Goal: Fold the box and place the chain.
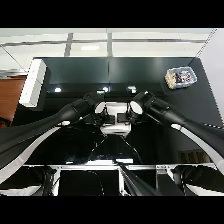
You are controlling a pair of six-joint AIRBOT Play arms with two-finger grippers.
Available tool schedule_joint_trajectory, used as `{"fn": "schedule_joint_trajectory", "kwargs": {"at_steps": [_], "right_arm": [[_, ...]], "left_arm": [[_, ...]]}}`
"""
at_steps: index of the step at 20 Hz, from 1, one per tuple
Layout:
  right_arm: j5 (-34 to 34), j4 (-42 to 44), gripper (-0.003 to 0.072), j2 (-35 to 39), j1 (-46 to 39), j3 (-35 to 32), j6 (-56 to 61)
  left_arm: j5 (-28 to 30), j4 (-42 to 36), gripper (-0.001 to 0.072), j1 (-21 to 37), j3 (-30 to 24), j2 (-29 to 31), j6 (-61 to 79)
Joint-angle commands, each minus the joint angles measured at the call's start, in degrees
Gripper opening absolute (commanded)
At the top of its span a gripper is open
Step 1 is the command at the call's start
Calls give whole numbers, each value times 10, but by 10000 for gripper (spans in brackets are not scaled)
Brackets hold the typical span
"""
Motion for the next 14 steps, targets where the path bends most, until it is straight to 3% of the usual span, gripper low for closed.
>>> {"fn": "schedule_joint_trajectory", "kwargs": {"at_steps": [1,3,6,8,9,10,14], "right_arm": [[58,-41,231,54,0,29,-30],[87,-115,231,91,-10,33,-33],[107,-307,231,108,-60,31,-38],[31,-354,233,104,-130,19,-40],[-22,-348,394,97,-173,13,-40],[-73,-333,700,83,-222,8,-42],[-169,-234,705,-11,-384,40,-42]], "left_arm": [[0,0,29,1,0,0,0],[0,0,28,1,0,0,0],[0,0,28,1,0,0,0],[0,0,28,1,0,0,0],[0,0,29,1,0,0,0],[0,0,29,1,0,0,0],[0,0,29,1,0,0,0]]}}
